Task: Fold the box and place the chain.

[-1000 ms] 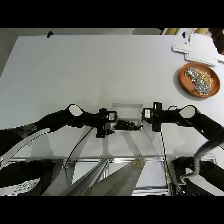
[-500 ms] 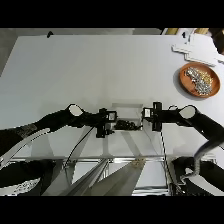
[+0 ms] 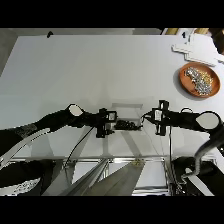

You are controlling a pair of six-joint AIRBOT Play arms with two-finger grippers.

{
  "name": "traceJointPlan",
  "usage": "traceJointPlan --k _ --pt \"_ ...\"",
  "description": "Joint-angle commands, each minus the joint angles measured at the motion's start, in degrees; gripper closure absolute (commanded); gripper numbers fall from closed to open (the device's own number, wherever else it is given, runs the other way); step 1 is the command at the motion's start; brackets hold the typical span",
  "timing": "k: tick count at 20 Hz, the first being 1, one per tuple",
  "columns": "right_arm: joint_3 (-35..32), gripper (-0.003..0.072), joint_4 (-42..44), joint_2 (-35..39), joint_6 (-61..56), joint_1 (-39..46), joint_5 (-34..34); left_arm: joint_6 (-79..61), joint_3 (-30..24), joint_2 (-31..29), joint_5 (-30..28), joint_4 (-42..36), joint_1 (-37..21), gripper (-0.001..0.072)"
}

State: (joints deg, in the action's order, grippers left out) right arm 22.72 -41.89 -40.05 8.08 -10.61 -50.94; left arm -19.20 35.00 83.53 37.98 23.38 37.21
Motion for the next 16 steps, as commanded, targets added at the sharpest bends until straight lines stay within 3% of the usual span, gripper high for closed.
traceJointPlan --k 1,4,7,13,16 --pt "0.0 0.0669 9.2 3.6 -2.3 0.0 -9.0 0.0 0.0 0.0 0.0 0.0 0.0 0.0491" --pt "0.0 0.0669 17.4 3.6 -2.3 0.0 -11.0 0.0 0.0 0.0 0.0 0.0 0.0 0.0491" --pt "0.0 0.0669 23.5 3.6 -2.3 -1.4 -7.7 0.0 0.0 0.0 0.0 0.0 0.0 0.0491" --pt "0.0 0.0669 23.0 -4.3 -5.2 -12.3 8.7 0.0 0.0 0.0 0.0 0.0 0.0 0.0491" --pt "0.0 0.0666 18.1 -8.8 -9.5 -12.9 9.8 0.0 0.0 0.0 0.0 0.0 0.0 0.0491"
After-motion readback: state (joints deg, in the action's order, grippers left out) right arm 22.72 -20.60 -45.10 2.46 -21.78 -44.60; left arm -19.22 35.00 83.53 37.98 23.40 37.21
